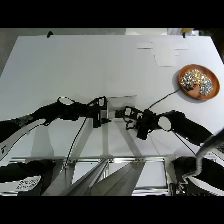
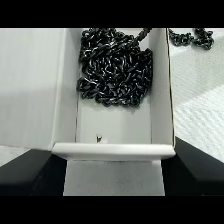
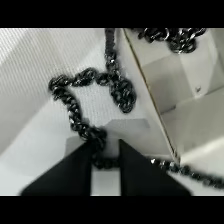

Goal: Fold the box and place the chain.

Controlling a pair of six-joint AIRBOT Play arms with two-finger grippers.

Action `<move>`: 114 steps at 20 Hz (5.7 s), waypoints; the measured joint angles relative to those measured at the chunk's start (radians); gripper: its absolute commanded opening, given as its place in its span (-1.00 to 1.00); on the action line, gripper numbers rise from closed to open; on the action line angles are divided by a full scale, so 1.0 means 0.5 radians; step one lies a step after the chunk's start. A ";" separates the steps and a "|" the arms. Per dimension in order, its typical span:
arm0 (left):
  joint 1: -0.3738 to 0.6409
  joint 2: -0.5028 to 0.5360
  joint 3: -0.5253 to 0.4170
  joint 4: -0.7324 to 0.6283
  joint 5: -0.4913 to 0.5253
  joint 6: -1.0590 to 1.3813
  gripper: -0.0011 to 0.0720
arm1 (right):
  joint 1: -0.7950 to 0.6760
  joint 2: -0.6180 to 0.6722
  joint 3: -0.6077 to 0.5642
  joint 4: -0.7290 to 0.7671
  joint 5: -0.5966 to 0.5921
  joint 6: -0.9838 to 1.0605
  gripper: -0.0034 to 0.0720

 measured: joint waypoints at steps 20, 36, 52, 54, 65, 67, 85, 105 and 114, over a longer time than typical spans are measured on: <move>0.000 0.000 0.000 0.005 -0.001 0.000 -0.93 | 0.111 0.616 0.052 -0.014 0.163 -0.023 -0.86; 0.000 0.000 0.000 0.006 -0.014 0.000 -0.93 | 0.111 0.694 0.439 0.110 -0.566 0.076 -0.86; 0.001 0.000 0.000 0.005 -0.015 0.000 -0.93 | 0.111 0.676 0.496 0.111 -0.544 0.249 -0.86; 0.000 0.000 0.000 0.005 -0.015 0.000 -0.93 | 0.111 0.633 0.497 0.108 -0.401 0.249 -0.86; 0.000 0.000 0.000 0.005 -0.015 0.000 -0.93 | 0.111 0.085 0.497 0.111 -0.038 0.249 -0.25; 0.000 0.000 0.000 0.005 -0.015 0.000 -0.93 | 0.111 0.050 0.497 0.111 -0.032 0.249 -0.17; 0.000 0.000 0.000 0.005 -0.015 0.000 -0.93 | -0.916 -0.021 1.025 -0.048 0.419 0.803 -0.46; 0.000 0.000 0.000 0.005 -0.016 0.000 -0.93 | -0.813 -0.591 1.011 -0.623 0.668 1.554 0.04; 0.000 0.000 0.000 0.005 -0.016 0.000 -0.93 | -0.812 -0.655 1.011 -0.639 0.626 1.628 0.04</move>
